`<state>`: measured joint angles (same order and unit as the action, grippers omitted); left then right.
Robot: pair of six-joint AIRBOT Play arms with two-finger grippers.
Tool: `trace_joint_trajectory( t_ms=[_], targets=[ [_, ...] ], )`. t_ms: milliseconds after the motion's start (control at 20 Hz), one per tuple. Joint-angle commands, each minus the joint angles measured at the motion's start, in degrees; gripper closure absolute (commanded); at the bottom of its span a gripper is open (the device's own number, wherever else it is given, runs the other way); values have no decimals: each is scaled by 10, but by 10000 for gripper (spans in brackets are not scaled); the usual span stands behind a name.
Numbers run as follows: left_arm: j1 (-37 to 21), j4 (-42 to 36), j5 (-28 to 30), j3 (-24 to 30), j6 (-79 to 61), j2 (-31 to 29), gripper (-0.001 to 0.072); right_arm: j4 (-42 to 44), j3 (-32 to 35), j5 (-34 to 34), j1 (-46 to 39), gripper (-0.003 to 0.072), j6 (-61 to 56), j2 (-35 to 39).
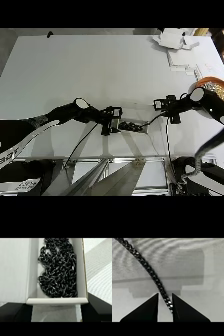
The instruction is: Fold the box and place the chain.
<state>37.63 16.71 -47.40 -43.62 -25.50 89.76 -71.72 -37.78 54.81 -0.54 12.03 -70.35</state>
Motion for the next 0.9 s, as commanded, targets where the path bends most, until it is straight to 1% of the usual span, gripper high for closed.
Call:
trace_joint_trajectory(
  t_ms=[0, 50, 100, 150, 300, 400, 500, 600, 700, 850],
  targets=[
    [0, 0, 0, 0, 0, 0, 436, -1, 0, -4, 0, 511, 16, -27],
    [0, 0, 0, 0, 0, 0, 436, -1, 0, -4, 0, 533, 16, -29],
    [0, 0, 0, 0, 0, 0, 436, -1, 0, -4, 0, 596, 16, -29],
    [0, 0, 0, 0, 0, 0, 436, -1, 0, -3, 0, 677, 15, -28],
    [0, 0, 0, 0, 0, 0, 436, -5, 0, 27, 6, 676, -2, -6],
    [0, 0, 0, 0, 0, 0, 436, -4, 0, 56, 16, 676, -8, 36],
    [0, 0, 0, 0, 0, 0, 436, 2, 0, 78, 30, 675, -44, 88],
    [0, 0, 0, 0, 0, 0, 436, 22, 0, 133, 43, 677, -46, 143],
    [0, 0, 0, 0, 0, 0, 436, 50, 0, 203, 59, 677, -48, 195],
    [0, 0, 0, 0, 0, 0, 436, 98, 0, 279, 85, 677, -95, 255]
  ],
)
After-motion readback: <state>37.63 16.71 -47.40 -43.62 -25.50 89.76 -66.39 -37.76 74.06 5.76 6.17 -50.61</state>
